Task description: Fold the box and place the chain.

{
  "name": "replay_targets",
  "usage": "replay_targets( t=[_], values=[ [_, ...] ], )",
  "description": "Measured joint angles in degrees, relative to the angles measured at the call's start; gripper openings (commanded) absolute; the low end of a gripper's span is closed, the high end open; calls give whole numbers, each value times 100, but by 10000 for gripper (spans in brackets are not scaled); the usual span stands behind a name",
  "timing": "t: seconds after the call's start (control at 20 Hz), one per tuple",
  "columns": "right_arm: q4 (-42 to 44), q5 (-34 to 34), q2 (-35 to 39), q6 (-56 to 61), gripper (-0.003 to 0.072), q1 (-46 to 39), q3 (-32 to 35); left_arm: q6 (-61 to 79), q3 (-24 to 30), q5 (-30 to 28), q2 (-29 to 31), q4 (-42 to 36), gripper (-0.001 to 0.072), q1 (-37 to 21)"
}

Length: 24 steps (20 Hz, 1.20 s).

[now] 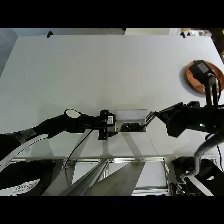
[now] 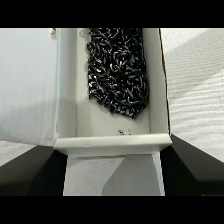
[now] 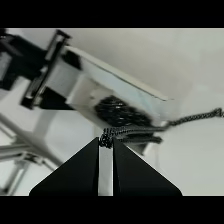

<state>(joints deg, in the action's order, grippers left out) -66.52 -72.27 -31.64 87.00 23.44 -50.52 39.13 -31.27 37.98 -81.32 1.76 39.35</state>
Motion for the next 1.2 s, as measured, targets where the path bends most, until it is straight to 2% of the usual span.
replay_targets(
  t=[0.25, 0.55, 0.95, 1.15, 1.2],
  values=[
    [588, 271, 109, -2, 17, 61, 0, 2, 0, 2, 0, 0, 135, 0],
    [782, 807, -98, -96, 18, 72, 61, 0, 0, 2, 0, 0, 135, 0],
    [820, 1147, -1143, -667, 18, 101, 1056, 0, 0, 2, 0, 0, 135, 0],
    [817, 1486, -1539, -868, 21, 380, 1628, 0, 0, 2, 0, 0, 135, 0],
    [813, 1554, -1593, -896, 65, 466, 1700, 0, 0, 0, 0, 0, 135, 0]
  ],
)
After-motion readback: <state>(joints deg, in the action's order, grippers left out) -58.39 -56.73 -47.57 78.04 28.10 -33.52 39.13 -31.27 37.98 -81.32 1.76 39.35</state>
